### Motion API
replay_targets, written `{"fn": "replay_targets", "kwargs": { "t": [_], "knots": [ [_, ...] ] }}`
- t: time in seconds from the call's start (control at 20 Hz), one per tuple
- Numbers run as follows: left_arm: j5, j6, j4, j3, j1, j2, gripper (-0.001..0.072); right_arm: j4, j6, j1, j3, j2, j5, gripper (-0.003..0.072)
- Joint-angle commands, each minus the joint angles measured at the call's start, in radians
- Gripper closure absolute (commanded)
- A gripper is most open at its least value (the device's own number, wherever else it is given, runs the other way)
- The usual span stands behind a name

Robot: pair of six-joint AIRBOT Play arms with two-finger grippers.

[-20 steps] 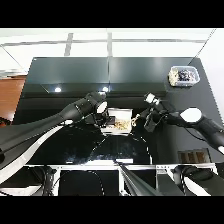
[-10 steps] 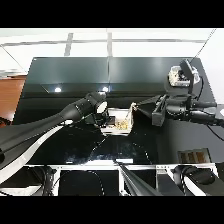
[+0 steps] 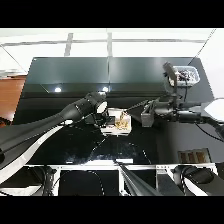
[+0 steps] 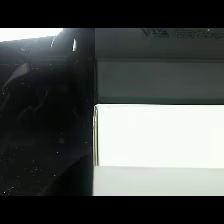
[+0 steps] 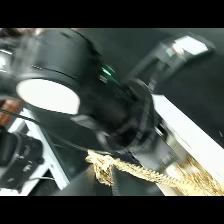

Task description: Fold the box and place the chain.

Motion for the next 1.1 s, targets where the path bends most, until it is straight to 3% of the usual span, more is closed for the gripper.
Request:
{"fn": "replay_targets", "kwargs": {
  "t": [0.0, 0.15, 0.45, 0.75, 0.8, 0.85, 0.9, 1.05],
  "knots": [
    [0.001, 0.000, 0.000, 0.000, 0.001, 0.000, 0.0681, -0.121, 0.071, 0.015, 0.000, -0.039, -0.020, 0.0370],
    [0.003, 0.000, 0.000, 0.000, 0.001, 0.000, 0.0681, -0.163, 0.070, -0.005, 0.001, -0.038, 0.003, 0.0370],
    [0.019, -0.003, -0.001, 0.000, 0.001, 0.000, 0.0680, -0.204, 0.066, -0.176, 0.002, -0.037, 0.105, 0.0370],
    [0.043, -0.162, -0.053, 0.001, -0.008, 0.001, 0.0655, -0.219, 0.047, -0.198, 0.002, -0.037, 0.122, 0.0370],
    [0.044, -0.162, -0.053, 0.001, -0.013, 0.002, 0.0511, -0.219, 0.044, -0.198, 0.002, -0.037, 0.123, 0.0371],
    [0.043, -0.154, -0.053, 0.001, -0.013, 0.004, 0.0269, -0.219, 0.044, -0.198, 0.002, -0.037, 0.123, 0.0370],
    [0.037, -0.139, -0.048, 0.001, -0.015, 0.014, 0.0126, -0.219, 0.044, -0.198, 0.002, -0.037, 0.123, 0.0371],
    [0.015, -0.084, 0.042, 0.000, -0.015, 0.097, 0.0129, -0.219, 0.044, -0.198, 0.002, -0.037, 0.123, 0.0370]
  ]
}}
